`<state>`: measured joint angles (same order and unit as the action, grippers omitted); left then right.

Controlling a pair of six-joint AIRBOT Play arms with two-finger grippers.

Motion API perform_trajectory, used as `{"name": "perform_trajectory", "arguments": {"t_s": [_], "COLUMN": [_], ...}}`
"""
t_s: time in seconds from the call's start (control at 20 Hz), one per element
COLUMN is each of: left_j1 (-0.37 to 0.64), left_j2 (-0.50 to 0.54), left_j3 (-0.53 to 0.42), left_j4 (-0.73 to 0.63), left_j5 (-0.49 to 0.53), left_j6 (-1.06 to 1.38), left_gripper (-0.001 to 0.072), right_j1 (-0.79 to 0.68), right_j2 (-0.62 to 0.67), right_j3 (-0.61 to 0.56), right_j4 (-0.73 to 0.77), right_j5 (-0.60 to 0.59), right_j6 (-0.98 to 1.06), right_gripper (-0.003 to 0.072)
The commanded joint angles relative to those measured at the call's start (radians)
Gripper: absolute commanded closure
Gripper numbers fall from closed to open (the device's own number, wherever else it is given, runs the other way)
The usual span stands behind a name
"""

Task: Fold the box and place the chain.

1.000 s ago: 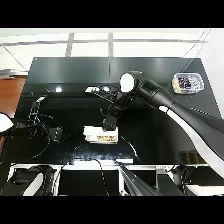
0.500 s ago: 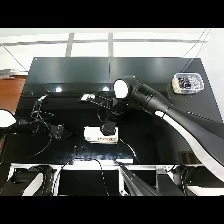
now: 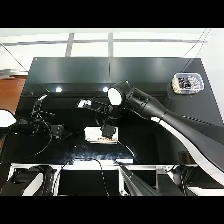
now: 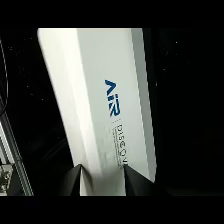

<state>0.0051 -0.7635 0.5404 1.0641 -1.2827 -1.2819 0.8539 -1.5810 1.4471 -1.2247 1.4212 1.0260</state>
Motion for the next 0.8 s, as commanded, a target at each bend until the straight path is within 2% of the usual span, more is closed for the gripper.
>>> {"name": "perform_trajectory", "arguments": {"t_s": [0.0, 0.3, 0.35, 0.4, 0.75], "left_j1": [0.001, 0.001, 0.001, 0.001, 0.001], "left_j2": [-0.001, -0.001, -0.001, -0.001, -0.001], "left_j3": [0.0, 0.0, 0.0, 0.0, 0.0], "left_j4": [0.001, 0.001, 0.001, 0.001, 0.001], "left_j5": [0.0, 0.0, 0.0, 0.0, 0.0], "left_j6": [0.001, 0.001, 0.001, 0.001, 0.001], "left_gripper": [0.001, 0.001, 0.001, 0.001, 0.0009], "right_j1": [0.006, 0.006, 0.006, 0.006, 0.012], "right_j2": [-0.001, -0.001, -0.001, -0.001, -0.001], "right_j3": [0.0, 0.0, 0.0, 0.0, 0.0], "right_j4": [-0.006, -0.006, -0.006, -0.006, -0.006], "right_j5": [0.0, 0.006, 0.005, 0.005, 0.008], "right_j6": [0.003, 0.006, 0.006, 0.006, 0.006], "right_gripper": [0.0393, 0.0395, 0.0412, 0.0502, 0.0481]}}
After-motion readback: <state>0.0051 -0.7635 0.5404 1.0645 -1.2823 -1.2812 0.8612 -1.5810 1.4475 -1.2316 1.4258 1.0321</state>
